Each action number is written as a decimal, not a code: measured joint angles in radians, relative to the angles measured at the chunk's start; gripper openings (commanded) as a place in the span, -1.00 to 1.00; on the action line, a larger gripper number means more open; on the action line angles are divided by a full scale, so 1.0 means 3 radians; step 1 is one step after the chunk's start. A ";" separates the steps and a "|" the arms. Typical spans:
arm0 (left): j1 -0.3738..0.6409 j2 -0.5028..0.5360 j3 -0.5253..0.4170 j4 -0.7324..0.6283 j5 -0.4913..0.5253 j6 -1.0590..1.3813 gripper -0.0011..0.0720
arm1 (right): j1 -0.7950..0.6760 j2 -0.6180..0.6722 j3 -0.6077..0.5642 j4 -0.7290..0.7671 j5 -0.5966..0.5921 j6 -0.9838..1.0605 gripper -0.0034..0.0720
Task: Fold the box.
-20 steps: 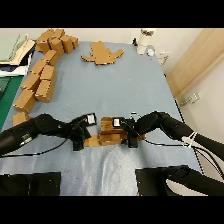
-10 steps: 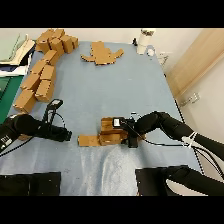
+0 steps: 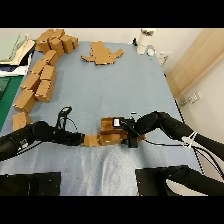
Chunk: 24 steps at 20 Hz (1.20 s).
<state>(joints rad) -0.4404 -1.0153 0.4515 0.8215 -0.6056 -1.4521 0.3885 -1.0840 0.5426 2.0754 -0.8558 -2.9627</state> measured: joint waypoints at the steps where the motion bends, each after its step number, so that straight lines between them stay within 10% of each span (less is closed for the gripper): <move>1: -0.0055 -0.0047 -0.0001 -0.0057 0.0061 -0.0003 -0.95 | 0.0000 0.0000 0.0000 0.0000 0.0000 0.0000 0.43; 11: -0.0411 -0.0164 0.0186 -0.0388 0.0303 -0.0010 -0.93 | 0.0000 0.0000 0.0000 0.0000 -0.0001 0.0000 0.43; 13: -0.0427 -0.0160 0.0268 -0.0409 0.0273 -0.0010 0.10 | 0.0000 0.0000 0.0000 0.0000 -0.0001 0.0000 0.43; 15: -0.0431 -0.0159 0.0331 -0.0425 0.0221 -0.0014 -0.39 | 0.0000 0.0000 0.0000 0.0000 -0.0001 0.0000 0.43; 20: -0.0439 -0.0158 0.0399 -0.0449 0.0123 -0.0014 -0.38 | 0.0000 0.0000 0.0000 0.0000 -0.0001 0.0000 0.43; 22: -0.0439 -0.0158 0.0434 -0.0470 0.0113 -0.0013 0.02 | 0.0000 0.0000 0.0000 0.0000 -0.0001 0.0000 0.43; 24: -0.0439 -0.0165 0.0478 -0.0486 0.0104 -0.0013 0.02 | 0.0000 0.0000 0.0000 -0.0001 -0.0001 0.0000 0.43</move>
<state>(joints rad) -0.5720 -1.0649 0.5949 0.6758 -0.5743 -1.4559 0.3885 -1.0840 0.5426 2.0750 -0.8562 -2.9627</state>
